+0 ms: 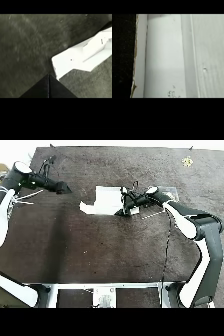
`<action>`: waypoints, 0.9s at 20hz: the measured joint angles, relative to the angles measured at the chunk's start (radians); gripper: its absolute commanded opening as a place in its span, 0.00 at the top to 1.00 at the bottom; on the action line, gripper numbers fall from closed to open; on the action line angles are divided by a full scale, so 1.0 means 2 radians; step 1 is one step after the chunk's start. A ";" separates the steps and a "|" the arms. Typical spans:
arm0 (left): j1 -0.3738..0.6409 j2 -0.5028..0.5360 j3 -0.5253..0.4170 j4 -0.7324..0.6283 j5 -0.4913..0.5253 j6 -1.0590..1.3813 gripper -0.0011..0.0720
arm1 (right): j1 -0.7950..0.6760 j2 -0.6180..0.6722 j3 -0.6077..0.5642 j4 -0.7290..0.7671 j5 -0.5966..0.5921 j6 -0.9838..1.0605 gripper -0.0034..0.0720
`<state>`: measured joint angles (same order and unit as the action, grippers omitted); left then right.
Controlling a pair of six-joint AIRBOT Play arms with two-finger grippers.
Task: Fold the box and place the chain.
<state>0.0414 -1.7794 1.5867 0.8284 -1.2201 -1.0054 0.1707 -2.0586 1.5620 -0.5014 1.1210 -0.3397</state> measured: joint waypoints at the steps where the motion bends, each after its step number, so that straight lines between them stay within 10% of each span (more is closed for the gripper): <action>1: 0.002 0.000 -0.015 -0.002 0.002 -0.007 0.97 | 0.000 0.000 0.000 0.000 0.000 0.000 0.43; 18: -0.049 -0.055 -0.108 -0.149 0.026 0.020 0.97 | 0.000 0.000 0.000 0.000 0.000 0.000 0.43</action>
<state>-0.0563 -1.8896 1.3716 0.5308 -1.1690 -0.9653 0.1707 -2.0590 1.5620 -0.5014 1.1213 -0.3397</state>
